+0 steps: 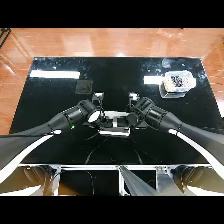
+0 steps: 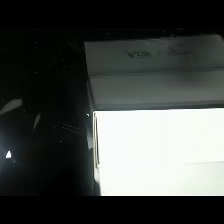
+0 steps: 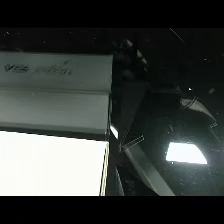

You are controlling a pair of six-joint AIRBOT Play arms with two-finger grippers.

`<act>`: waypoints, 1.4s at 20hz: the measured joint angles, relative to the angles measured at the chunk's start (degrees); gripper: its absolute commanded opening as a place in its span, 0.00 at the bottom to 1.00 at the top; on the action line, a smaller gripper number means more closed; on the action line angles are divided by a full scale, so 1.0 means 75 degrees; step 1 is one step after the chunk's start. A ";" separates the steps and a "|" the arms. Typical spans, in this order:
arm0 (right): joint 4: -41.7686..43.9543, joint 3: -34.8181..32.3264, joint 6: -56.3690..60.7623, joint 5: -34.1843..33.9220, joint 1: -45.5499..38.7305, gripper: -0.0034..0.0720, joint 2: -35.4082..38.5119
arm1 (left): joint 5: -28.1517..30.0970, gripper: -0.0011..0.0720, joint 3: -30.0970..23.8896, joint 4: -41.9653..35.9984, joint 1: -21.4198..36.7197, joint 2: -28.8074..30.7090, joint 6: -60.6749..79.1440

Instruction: Fold the box and place the chain.

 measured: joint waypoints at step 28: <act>0.0283 0.0050 0.0032 0.0274 0.0000 0.55 0.0055 | -0.0029 0.05 0.0003 0.0023 -0.0009 0.0000 0.0017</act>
